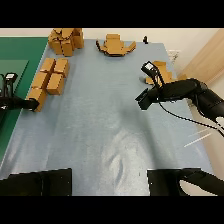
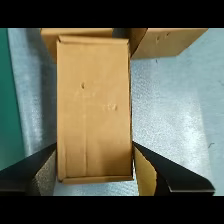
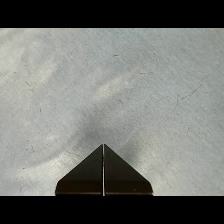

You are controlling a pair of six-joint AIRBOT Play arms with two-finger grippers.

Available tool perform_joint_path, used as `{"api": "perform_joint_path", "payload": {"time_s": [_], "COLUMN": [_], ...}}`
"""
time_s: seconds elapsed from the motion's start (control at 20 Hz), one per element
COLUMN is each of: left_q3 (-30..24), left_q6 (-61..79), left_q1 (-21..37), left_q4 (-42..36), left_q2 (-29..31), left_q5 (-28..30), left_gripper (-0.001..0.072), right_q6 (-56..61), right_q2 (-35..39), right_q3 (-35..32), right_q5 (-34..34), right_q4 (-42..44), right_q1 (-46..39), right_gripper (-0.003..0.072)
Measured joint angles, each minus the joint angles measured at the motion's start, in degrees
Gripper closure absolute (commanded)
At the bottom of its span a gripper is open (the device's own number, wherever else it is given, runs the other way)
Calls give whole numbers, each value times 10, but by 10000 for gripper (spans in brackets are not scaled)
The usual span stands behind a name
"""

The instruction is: Fold the box.

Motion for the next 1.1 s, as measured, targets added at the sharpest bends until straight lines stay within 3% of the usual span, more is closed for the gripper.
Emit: {"api": "perform_joint_path", "payload": {"time_s": [0.25,0.4,0.5,0.65,0.85,1.1], "left_q3": [55,93,106,114,117,118], "left_q6": [5,7,0,-29,-71,-159], "left_q1": [-4,-30,-70,-163,-294,-366], "left_q4": [0,-25,-57,-83,-93,-81], "left_q2": [28,60,78,92,99,101], "left_q5": [-43,-122,-184,-231,-200,-165], "left_gripper": [3,3,3,3,4,4], "right_q6": [0,0,0,0,0,0], "right_q2": [0,0,0,0,0,0], "right_q3": [0,0,0,0,0,0], "right_q5": [0,0,-1,-8,-11,-12], "right_q4": [2,19,31,38,41,42], "right_q1": [0,0,1,1,1,1], "right_gripper": [681,681,680,681,680,681]}}
